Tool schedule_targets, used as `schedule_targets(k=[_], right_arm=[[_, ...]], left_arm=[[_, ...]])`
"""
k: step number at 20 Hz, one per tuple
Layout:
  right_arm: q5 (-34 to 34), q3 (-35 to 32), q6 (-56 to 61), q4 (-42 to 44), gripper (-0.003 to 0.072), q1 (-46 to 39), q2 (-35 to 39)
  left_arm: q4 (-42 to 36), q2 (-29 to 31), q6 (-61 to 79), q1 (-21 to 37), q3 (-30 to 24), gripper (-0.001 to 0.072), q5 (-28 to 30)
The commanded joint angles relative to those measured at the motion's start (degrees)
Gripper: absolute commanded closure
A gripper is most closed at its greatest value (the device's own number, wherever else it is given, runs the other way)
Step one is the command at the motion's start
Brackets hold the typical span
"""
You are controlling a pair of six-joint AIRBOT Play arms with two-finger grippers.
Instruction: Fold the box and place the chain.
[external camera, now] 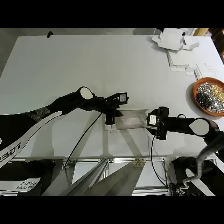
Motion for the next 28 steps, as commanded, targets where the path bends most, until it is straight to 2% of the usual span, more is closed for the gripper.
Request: schedule_targets(k=[1, 4, 6, 9, 13, 22, 28], right_arm=[[2.86, 1.11, -10.03, 9.92, 0.0097, -5.75, -3.82], [5.46, 2.56, -10.88, 10.73, 0.0097, -9.25, -7.63], [7.76, 3.56, -16.13, 12.33, 0.0097, -9.70, -10.45], [7.72, 4.50, -20.39, 14.93, 0.0097, -9.68, -15.08], [7.85, 5.40, -20.59, 16.57, 0.0097, -9.68, -19.56], [8.81, 5.40, -22.67, 17.57, 0.0098, -7.37, -24.81], [8.57, 5.38, -22.34, 16.81, 0.0107, -7.37, -25.27]], left_arm=[[0.02, 0.02, 0.00, -0.04, -0.02, 0.0701, 0.02], [0.02, 0.02, 0.00, -0.04, -0.02, 0.0701, 0.02], [0.02, 0.02, 0.02, -0.04, -0.02, 0.0701, 0.02], [0.02, 0.02, 0.02, -0.04, -0.02, 0.0701, 0.00], [0.02, 0.02, 0.00, -0.04, -0.02, 0.0701, 0.02], [0.00, 0.02, 0.00, -0.04, -0.02, 0.0701, 0.00], [0.02, 0.02, 0.02, -0.04, -0.02, 0.0701, 0.02]])
